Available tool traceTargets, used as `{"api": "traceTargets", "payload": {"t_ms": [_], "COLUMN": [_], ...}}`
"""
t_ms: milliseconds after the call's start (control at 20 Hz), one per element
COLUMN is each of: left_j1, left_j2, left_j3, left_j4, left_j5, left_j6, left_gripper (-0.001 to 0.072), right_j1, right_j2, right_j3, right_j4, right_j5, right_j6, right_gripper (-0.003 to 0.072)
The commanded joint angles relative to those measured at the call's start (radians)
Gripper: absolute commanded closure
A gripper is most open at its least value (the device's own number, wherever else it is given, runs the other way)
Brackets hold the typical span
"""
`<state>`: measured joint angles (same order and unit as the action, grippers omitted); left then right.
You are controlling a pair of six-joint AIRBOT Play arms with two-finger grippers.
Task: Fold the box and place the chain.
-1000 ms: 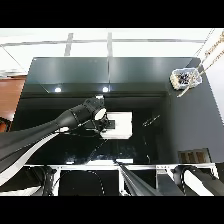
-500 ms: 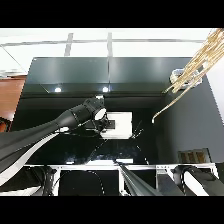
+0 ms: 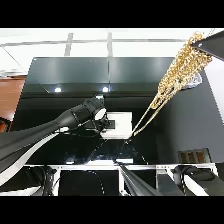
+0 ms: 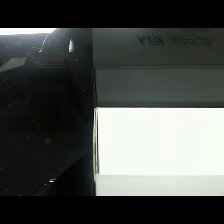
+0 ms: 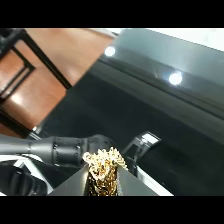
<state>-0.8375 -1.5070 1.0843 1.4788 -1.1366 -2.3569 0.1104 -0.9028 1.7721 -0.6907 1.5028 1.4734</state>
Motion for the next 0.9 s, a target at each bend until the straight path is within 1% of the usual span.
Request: {"api": "traceTargets", "payload": {"t_ms": [0, 200, 650, 850], "left_j1": [0.0, 0.0, 0.0, 0.0], "left_j2": [0.0, 0.0, 0.0, 0.0], "left_j3": [0.0, 0.0, 0.0, 0.0], "left_j4": [0.0, 0.001, 0.0, 0.0], "left_j5": [0.001, 0.0, 0.0, 0.0], "left_j6": [0.0, 0.0, 0.0, 0.0], "left_gripper": [0.0682, 0.0683, 0.0683, 0.0683], "right_j1": [0.058, 0.122, 0.251, 0.268], "right_j2": [-0.002, -0.013, -0.101, -0.131], "right_j3": [0.0, -0.024, -0.024, -0.024], "right_j4": [0.002, -0.001, -0.017, -0.066], "right_j5": [-0.042, -0.087, -0.178, -0.156], "right_j6": [0.031, 0.031, 0.024, 0.024], "right_gripper": [0.0675, 0.0675, 0.0675, 0.0675]}}
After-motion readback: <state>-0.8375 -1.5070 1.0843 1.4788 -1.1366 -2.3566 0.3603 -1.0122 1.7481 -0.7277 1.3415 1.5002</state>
